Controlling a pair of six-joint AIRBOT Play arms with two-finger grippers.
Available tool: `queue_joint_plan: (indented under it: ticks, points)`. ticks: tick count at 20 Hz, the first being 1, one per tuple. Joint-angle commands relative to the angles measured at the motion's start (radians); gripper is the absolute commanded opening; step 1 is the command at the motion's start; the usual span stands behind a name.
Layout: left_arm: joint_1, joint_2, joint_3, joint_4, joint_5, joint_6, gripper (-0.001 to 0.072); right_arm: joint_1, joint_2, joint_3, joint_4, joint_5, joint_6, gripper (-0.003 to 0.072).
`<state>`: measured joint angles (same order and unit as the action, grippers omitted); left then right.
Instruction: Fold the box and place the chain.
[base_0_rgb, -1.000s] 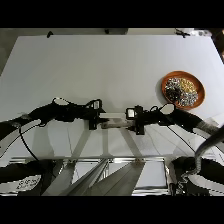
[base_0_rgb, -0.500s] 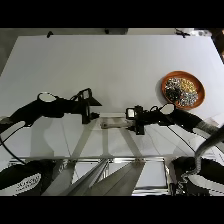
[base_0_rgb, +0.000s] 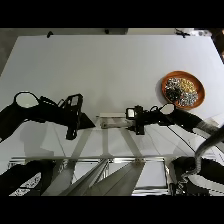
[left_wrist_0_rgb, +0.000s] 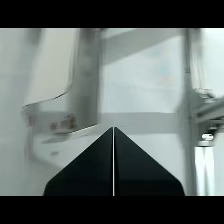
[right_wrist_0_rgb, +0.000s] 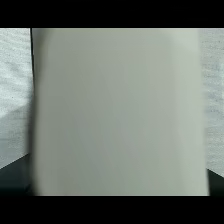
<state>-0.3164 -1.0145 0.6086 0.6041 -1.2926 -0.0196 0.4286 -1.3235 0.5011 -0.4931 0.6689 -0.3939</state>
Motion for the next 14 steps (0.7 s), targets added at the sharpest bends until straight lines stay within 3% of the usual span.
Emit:
queue_joint_plan:
  ticks: [1, 4, 7, 9, 11, 14]
  points:
    - [-0.154, -0.012, -0.001, -0.008, -0.008, -0.062, 0.0002, 0.000, 0.000, 0.000, 0.000, 0.000, 0.000, 0.0396]
    - [-0.260, -0.060, -0.001, -0.088, 0.338, -0.059, 0.0001, 0.000, 0.000, 0.000, 0.000, 0.000, 0.000, 0.0396]
    - [-0.269, -0.106, -0.001, -0.257, 0.693, -0.060, 0.0001, 0.000, 0.000, 0.000, 0.000, 0.000, 0.000, 0.0396]
    - [-0.269, -0.139, -0.001, -0.351, 0.859, -0.061, 0.0001, 0.000, 0.000, 0.000, 0.000, 0.000, 0.000, 0.0396]
    - [-0.269, -0.184, -0.001, -0.371, 0.941, -0.092, 0.0001, 0.000, 0.000, 0.000, 0.000, 0.000, 0.000, 0.0396]
    - [-0.269, -0.269, -0.001, -0.368, 0.971, -0.192, 0.0000, 0.000, 0.000, 0.000, 0.000, 0.000, 0.000, 0.0396]
